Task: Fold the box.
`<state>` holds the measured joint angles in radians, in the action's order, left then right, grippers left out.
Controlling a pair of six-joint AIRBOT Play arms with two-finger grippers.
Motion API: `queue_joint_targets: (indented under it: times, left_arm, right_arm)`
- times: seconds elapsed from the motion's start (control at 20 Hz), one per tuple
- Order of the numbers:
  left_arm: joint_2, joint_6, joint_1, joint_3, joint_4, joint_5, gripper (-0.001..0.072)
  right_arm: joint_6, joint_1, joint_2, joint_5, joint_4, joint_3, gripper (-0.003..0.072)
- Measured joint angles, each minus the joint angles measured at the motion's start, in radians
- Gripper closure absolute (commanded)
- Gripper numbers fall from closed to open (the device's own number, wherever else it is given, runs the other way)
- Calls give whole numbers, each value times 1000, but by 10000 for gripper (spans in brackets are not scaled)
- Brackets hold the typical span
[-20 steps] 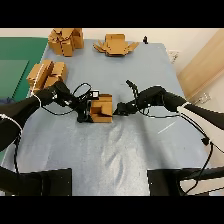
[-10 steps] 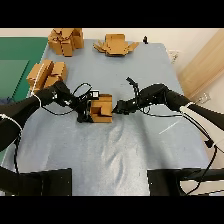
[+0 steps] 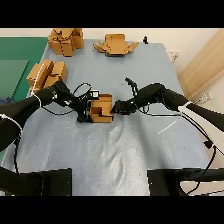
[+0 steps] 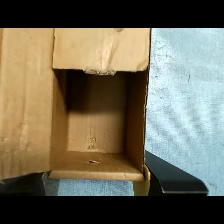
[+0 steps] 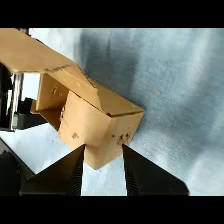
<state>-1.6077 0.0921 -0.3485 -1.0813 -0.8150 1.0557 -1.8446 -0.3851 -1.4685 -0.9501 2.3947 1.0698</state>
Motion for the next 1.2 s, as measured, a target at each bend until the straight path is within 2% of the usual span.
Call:
queue_joint_targets:
  times: [0.15,0.25,0.5,1.05,1.2]
  left_arm:
    - [0,0,0,0,0,0,694]
    - [0,0,0,0,0,-1,694]
    - [0,1,0,0,0,-6,693]
    - [0,-2,0,0,2,-10,693]
    - [0,-2,0,0,2,-10,694]
  right_arm:
    - [143,-46,-11,-3,-140,75,291]
    - [242,-81,-32,-45,-226,133,291]
    - [440,-154,-104,-92,-370,240,291]
    - [797,-274,-201,-131,-637,359,292]
    - [865,-294,-239,-174,-699,405,332]
